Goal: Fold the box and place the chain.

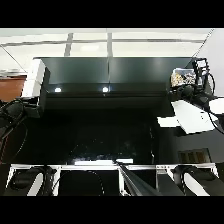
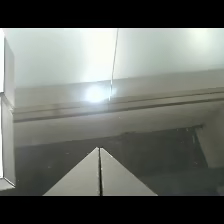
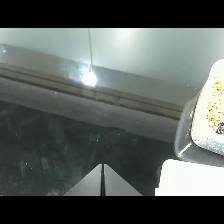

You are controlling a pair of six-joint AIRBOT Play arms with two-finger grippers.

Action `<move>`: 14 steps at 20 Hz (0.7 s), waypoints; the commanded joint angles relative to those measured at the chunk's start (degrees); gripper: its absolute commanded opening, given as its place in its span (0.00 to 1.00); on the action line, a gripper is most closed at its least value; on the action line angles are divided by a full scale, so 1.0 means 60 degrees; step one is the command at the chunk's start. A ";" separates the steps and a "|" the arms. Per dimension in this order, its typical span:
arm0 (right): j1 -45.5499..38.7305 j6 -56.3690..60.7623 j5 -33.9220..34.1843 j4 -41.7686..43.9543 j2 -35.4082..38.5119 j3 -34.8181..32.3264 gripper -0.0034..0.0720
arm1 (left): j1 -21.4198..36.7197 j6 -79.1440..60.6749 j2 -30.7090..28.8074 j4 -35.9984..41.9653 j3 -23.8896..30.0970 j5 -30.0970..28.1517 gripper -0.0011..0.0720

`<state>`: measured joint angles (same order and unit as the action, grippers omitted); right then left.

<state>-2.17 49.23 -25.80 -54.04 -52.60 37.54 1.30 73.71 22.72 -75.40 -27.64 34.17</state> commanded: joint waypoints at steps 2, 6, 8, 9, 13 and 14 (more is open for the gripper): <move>0.0015 0.0004 0.0310 0.0397 0.0007 0.0000 0.07 | -0.0004 0.0011 -0.0007 0.0007 0.0004 -0.0736 0.05; 0.0015 0.0011 0.0262 0.1767 -0.0386 -0.0004 0.13 | -0.0029 0.0004 0.0648 0.1188 0.0361 -0.2681 0.22; 0.0011 0.0299 -0.0364 0.1770 -0.0878 0.0000 1.00 | -0.0157 0.0033 0.1770 0.1577 0.0248 -0.2229 0.99; -0.0004 0.0481 -0.1031 0.1705 -0.1035 0.0025 1.00 | -0.0244 -0.0022 0.2371 0.1606 -0.0004 -0.1253 0.99; -0.1235 0.3705 -0.2007 -0.1545 -0.1020 0.0765 0.99 | -0.0215 0.1107 0.3880 -0.0951 -0.1483 0.2714 0.99; -0.1996 0.4732 -0.2091 -0.2820 -0.1020 0.1100 0.99 | -0.0131 0.2171 0.4000 -0.2200 -0.1825 0.3603 0.99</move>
